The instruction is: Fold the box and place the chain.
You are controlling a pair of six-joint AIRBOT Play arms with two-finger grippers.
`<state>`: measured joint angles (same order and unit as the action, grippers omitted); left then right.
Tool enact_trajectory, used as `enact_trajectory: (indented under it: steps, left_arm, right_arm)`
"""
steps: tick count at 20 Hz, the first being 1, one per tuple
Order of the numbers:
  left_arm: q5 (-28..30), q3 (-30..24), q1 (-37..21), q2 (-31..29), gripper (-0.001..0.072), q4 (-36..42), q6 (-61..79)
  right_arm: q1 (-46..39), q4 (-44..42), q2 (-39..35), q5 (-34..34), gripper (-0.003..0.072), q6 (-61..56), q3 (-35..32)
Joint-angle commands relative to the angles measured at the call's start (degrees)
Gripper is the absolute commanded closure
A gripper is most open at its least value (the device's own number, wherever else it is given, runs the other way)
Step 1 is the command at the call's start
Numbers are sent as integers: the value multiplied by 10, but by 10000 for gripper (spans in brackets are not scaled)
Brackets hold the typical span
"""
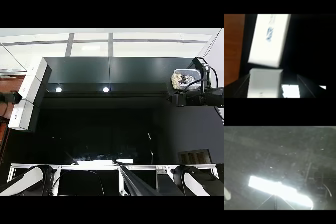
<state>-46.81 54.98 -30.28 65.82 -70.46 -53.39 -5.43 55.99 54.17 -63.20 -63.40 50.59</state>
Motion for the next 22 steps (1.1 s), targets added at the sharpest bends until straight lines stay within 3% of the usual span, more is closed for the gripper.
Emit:
enact_trajectory:
  steps: [1,2,4,6,10,13,22]
  left_arm:
    - [-54,50,55,-47,363,44,-116]
    - [-80,48,74,-67,679,59,-132]
    - [-75,14,128,-110,680,64,-158]
    - [-3,-63,195,-170,680,64,-139]
    - [111,-202,269,-264,677,64,-139]
    - [101,-226,273,-278,676,66,-144]
    - [88,-226,273,-275,676,67,-144]
  right_arm:
    - [-3,47,0,48,669,1,1]
    - [-3,57,0,83,669,5,0]
    - [-3,61,0,169,670,5,-7]
    - [-3,60,0,234,669,4,-16]
    - [-3,52,0,223,669,4,-17]
    - [-3,52,0,223,669,4,-17]
    - [-3,52,0,223,669,4,-17]
